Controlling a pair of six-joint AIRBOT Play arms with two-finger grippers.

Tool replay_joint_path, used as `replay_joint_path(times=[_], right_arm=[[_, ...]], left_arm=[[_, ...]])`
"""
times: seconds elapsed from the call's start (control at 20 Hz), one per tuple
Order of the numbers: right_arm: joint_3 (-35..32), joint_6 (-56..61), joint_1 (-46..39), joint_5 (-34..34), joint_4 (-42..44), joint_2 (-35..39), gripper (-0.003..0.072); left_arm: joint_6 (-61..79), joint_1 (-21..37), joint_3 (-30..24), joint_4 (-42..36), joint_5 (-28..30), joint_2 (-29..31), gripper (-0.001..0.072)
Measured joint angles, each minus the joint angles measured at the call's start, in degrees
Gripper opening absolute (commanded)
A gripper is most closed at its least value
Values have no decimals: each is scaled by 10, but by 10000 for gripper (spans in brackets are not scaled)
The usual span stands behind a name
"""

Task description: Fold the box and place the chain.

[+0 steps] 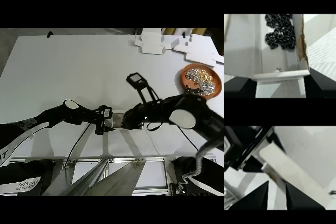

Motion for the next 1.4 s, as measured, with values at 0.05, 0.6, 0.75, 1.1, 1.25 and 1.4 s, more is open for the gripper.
replay_joint_path(times=[0.05,0.6,0.75,1.1,1.25,1.4], right_arm=[[20,-6,-23,14,-12,0,211],[18,-24,-294,98,-103,-104,345],[10,-27,-315,77,-105,-144,473],[6,-27,-327,50,-103,-233,413],[6,-23,-327,48,-103,-261,397],[6,-19,-328,46,-103,-282,276]], left_arm=[[0,0,0,0,0,0,171],[0,0,0,0,0,0,171],[0,0,0,0,0,0,171],[0,0,0,0,0,0,171],[0,0,0,0,0,0,171],[0,0,0,0,0,0,171]])
